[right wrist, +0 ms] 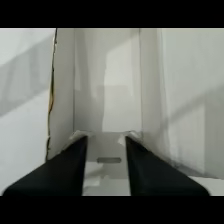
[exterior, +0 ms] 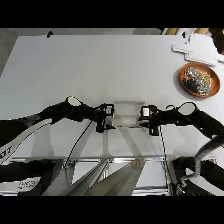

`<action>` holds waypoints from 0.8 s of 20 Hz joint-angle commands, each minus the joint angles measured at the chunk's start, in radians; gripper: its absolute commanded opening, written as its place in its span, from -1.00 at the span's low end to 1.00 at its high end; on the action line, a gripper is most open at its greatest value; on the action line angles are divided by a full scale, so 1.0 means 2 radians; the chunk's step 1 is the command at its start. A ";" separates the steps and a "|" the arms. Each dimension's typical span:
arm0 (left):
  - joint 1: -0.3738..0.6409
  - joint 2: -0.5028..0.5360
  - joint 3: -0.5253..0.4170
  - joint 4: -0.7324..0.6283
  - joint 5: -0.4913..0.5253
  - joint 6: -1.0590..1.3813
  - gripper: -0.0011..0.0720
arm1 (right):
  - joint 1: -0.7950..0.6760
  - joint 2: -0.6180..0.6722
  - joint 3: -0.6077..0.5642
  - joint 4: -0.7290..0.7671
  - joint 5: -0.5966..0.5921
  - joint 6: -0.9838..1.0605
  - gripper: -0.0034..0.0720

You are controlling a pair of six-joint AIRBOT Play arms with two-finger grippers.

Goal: Fold the box and place the chain.

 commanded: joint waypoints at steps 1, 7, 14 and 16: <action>0.000 0.000 0.000 -0.001 0.000 0.000 -0.41 | 0.000 -0.010 -0.002 0.022 0.000 -0.012 0.06; 0.000 0.000 0.000 -0.001 0.000 -0.001 -0.41 | 0.000 0.006 -0.022 -0.003 -0.007 0.008 0.04; 0.000 0.000 0.000 -0.001 0.000 0.000 -0.41 | 0.000 0.157 -0.022 -0.165 0.003 0.197 -0.23; 0.000 0.000 0.000 -0.001 0.000 0.000 -0.41 | 0.000 0.188 -0.022 -0.167 0.006 0.265 -0.66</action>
